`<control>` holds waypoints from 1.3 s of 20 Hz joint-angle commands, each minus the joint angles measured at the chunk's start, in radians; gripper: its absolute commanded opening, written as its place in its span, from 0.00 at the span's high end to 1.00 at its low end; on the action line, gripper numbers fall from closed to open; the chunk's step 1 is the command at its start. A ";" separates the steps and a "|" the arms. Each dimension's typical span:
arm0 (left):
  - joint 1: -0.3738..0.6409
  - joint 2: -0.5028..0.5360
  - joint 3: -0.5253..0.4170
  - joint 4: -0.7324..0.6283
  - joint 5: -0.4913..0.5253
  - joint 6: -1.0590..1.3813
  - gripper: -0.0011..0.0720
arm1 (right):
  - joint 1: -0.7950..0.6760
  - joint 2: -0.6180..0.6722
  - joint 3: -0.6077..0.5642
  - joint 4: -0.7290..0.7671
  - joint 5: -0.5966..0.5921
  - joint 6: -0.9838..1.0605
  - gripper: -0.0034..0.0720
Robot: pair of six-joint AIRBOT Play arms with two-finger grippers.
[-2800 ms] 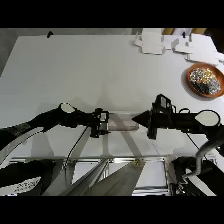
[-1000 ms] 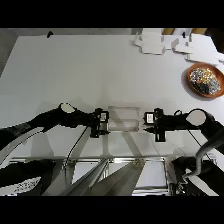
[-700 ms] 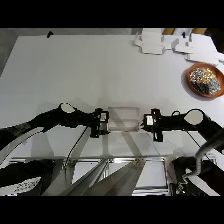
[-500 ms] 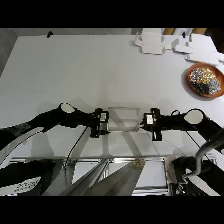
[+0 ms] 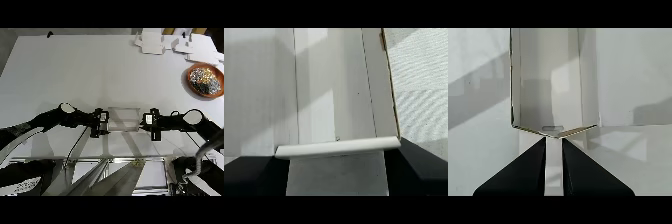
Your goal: Fold the box and place the chain.
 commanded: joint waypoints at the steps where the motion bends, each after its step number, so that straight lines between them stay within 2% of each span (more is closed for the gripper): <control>1: 0.001 0.000 0.000 0.000 0.000 0.000 0.70 | 0.001 -0.037 -0.005 0.040 -0.010 -0.047 0.82; 4: 0.001 0.000 0.000 0.000 0.000 0.000 0.70 | 0.004 -0.081 -0.005 0.187 -0.021 -0.106 0.82; 8: 0.001 0.000 0.000 0.000 0.000 0.000 0.70 | 0.052 -0.146 -0.005 0.222 -0.055 -0.148 0.81; 14: 0.001 0.000 0.000 0.000 0.000 0.000 0.70 | 0.066 -0.171 -0.005 0.279 -0.080 -0.145 0.50; 17: 0.001 0.000 0.000 0.000 0.000 0.000 0.70 | 0.065 -0.159 -0.005 0.251 -0.077 -0.076 0.50; 21: 0.001 0.000 0.000 0.000 0.000 0.000 0.70 | 0.065 -0.046 -0.005 -0.048 -0.077 0.227 0.53; 23: 0.001 0.000 0.000 0.000 0.000 0.000 0.70 | 0.065 0.015 -0.005 -0.165 -0.066 0.455 0.67; 26: 0.001 0.000 0.000 0.000 0.000 0.000 0.70 | 0.065 0.093 -0.005 -0.184 -0.066 0.682 0.76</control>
